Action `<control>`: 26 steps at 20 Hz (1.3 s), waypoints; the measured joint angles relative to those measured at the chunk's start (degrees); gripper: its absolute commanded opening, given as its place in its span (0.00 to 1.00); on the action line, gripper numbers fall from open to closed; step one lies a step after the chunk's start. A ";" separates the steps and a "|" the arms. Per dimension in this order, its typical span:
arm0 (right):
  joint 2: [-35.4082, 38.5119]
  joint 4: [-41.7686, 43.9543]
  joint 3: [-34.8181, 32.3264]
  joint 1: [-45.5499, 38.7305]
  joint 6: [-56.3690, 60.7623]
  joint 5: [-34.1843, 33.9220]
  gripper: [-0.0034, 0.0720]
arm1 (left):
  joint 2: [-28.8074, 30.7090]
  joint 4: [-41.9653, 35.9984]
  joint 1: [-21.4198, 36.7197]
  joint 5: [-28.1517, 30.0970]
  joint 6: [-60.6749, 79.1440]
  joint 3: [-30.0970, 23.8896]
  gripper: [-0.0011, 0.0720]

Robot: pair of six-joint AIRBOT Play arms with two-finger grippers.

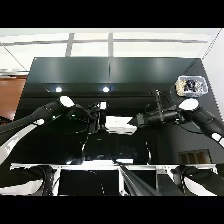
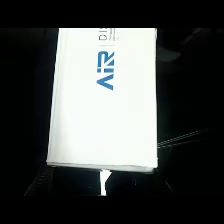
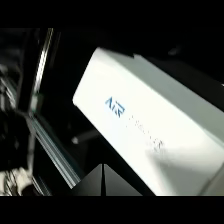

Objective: Fold the box and place the chain.

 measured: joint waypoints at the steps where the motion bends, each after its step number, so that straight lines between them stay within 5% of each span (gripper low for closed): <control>1: -0.55 0.94 -0.61 0.48 0.20 -1.20 0.06 | 0.00 -0.02 0.00 0.00 0.00 0.00 0.41; 9: -4.81 -0.96 -2.05 2.62 2.69 -7.48 0.06 | 0.00 0.00 0.00 0.04 0.13 0.00 0.42; 17: -3.58 -5.60 0.24 1.36 1.38 -4.13 0.07 | 0.04 -0.02 0.04 0.02 -0.11 0.00 0.44; 20: 1.29 -6.78 3.45 -2.80 1.07 1.88 0.07 | 0.68 0.57 0.04 0.04 -0.13 -0.02 1.00; 26: 12.26 -18.12 5.86 -17.25 4.55 10.47 0.07 | 6.14 7.34 0.04 -0.48 -7.32 -0.04 1.00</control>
